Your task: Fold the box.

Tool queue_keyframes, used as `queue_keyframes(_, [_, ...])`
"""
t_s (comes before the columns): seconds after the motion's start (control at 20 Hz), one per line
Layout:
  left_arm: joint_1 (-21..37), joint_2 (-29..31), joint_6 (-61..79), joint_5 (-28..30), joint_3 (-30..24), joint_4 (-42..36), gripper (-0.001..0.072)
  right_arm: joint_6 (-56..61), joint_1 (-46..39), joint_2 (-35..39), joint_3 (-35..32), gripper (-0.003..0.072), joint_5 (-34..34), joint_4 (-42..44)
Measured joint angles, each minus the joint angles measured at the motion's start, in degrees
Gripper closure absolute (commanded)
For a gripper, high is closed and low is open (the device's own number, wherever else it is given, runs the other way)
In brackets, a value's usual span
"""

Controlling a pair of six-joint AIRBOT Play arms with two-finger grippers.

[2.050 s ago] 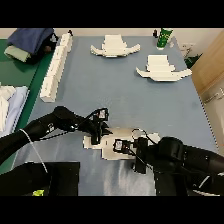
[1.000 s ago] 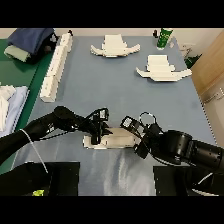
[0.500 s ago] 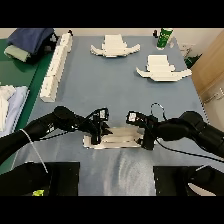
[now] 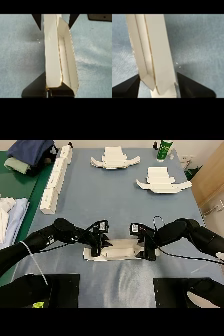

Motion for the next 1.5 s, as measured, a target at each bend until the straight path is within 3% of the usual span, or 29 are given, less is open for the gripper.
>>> queue_keyframes(0.55, [0.00,0.02,0.02,-0.02,0.00,0.02,0.0695,0.42,1.79,-0.96,-0.17,-0.0029,0.00,0.39])
queue_keyframes(1.5, [0.00,0.00,0.00,0.04,0.00,0.00,0.0695,-7.91,3.41,2.51,-9.31,-0.0022,10.82,3.65])
